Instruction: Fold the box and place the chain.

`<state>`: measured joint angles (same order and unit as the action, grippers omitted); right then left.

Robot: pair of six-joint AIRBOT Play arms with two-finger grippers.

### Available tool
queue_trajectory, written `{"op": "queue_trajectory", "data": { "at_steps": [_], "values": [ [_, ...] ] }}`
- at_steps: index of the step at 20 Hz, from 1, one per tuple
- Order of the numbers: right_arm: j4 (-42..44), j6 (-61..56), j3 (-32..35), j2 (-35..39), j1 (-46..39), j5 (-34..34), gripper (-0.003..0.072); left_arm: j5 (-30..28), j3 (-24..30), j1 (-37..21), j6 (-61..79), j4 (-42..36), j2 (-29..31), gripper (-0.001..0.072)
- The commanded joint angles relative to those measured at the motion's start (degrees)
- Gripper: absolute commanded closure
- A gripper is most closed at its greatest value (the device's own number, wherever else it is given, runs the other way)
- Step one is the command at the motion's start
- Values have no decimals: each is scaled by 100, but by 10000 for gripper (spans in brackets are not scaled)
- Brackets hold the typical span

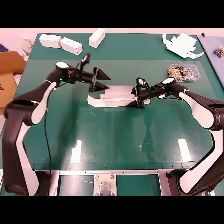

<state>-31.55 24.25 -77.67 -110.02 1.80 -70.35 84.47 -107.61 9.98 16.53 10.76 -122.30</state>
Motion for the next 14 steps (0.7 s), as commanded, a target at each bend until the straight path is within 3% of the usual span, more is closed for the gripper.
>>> {"op": "queue_trajectory", "data": {
  "at_steps": [1,2,4,9,12,14],
  "values": [
    [0,0,-4,4,0,0,253,544,-31,-197,-9,13,382,603],
    [0,0,-4,4,0,-2,253,774,-28,-232,-7,22,476,689],
    [0,0,-4,4,0,-2,253,960,-28,-258,-439,50,643,692],
    [0,0,-4,4,0,-2,253,678,11,-251,-1270,179,1097,696],
    [0,0,-4,4,0,-2,254,369,227,-238,-1460,260,1554,696],
    [0,0,-4,4,0,-2,253,-85,654,-133,-1449,345,1993,697]
  ]
}}
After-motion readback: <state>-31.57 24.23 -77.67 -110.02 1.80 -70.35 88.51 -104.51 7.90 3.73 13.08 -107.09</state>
